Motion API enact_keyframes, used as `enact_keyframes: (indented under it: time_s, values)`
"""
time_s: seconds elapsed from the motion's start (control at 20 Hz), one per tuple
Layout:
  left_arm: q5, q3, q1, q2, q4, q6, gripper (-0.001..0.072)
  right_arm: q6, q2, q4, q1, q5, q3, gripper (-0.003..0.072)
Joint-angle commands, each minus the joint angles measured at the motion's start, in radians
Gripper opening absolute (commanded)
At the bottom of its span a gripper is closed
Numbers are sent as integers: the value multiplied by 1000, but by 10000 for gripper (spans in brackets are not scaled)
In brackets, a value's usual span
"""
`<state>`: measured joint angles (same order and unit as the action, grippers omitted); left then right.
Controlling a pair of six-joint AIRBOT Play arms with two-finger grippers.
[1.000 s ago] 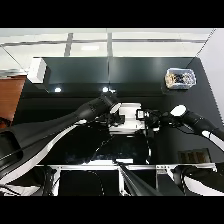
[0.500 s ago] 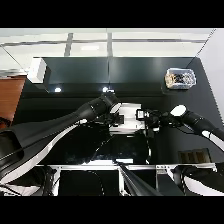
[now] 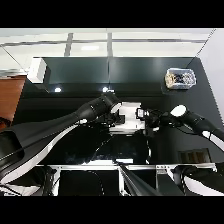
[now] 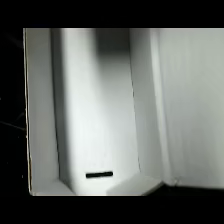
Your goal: Fold the box and place the chain.
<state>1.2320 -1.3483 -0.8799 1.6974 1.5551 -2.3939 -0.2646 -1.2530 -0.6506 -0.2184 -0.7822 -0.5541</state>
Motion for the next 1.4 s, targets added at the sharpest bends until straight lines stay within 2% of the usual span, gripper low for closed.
enact_keyframes:
  time_s: [0.0, 0.25, 0.3, 0.35, 0.4, 0.45, 0.5, 0.55, 0.6, 0.95, 1.25, 1.3, 1.35]
  values:
    - [3, -1, 1, 1, 0, 4, 26, 79, 60, -105, 2, -35, -5, 707]
    - [6, -1, 1, 1, 0, 4, 26, 69, 141, -117, 2, -63, -5, 705]
    - [6, -1, 1, 1, 0, 4, 25, 57, 141, -118, 2, -63, -5, 657]
    - [6, -1, 1, 1, 0, 4, 25, 55, 141, -117, 2, -63, -5, 521]
    - [6, -1, 1, 1, 0, 4, 25, 55, 141, -117, 2, -63, -5, 436]
    - [6, -1, 1, 1, 0, 4, 25, 55, 141, -117, 2, -63, -5, 402]
    - [6, -1, 1, 1, 0, 4, 26, 55, 141, -116, 2, -63, -5, 401]
    - [6, -1, 1, 1, 0, 4, 26, 55, 141, -108, 0, -66, -5, 281]
    - [6, -1, 1, 1, 0, 4, 26, 55, 141, -99, -1, -66, -5, 227]
    - [6, -1, 1, 1, 0, 4, 26, 55, 94, 125, -34, -43, -4, 229]
    - [6, -1, 1, 1, 0, 4, 26, 74, 43, 137, -57, -18, -3, 226]
    - [6, -1, 1, 1, 0, 4, 26, 75, 43, 139, -57, -17, -3, 264]
    - [6, -1, 1, 1, 0, 4, 26, 80, 43, 145, -57, -16, -4, 452]
